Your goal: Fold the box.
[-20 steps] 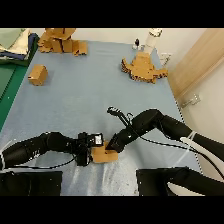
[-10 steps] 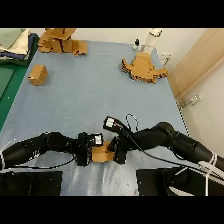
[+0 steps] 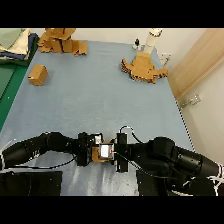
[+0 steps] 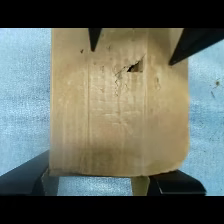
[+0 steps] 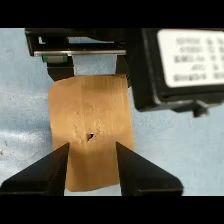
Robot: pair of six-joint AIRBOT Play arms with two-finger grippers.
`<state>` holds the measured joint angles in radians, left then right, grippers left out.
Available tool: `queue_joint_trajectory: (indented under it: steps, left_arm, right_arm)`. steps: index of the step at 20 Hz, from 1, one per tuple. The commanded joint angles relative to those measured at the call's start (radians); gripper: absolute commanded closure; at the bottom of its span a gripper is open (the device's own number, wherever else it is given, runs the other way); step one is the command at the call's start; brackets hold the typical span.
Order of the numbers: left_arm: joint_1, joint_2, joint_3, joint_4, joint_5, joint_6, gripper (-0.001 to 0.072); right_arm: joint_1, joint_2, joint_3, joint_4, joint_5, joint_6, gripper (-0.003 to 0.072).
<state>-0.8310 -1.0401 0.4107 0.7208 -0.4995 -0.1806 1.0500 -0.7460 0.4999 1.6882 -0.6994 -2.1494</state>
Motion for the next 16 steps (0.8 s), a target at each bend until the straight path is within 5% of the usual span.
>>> queue_joint_trajectory:
  steps: [1, 10, 16]
  left_arm:
    - [-0.001, 0.001, 0.0, 0.0, 0.0, 0.0, 0.0346]
    - [-0.001, 0.001, 0.0, 0.0, 0.0, 0.0, 0.0346]
    - [-0.001, 0.001, 0.0, 0.0, 0.0, 0.0, 0.0346]
  right_arm:
    - [0.017, 0.003, -0.003, -0.095, 0.01, 0.006, 0.0225]
    - [0.108, 0.001, -0.015, -0.167, -0.024, 0.007, 0.0224]
    - [0.12, 0.001, -0.056, -0.323, 0.065, 0.062, 0.0224]
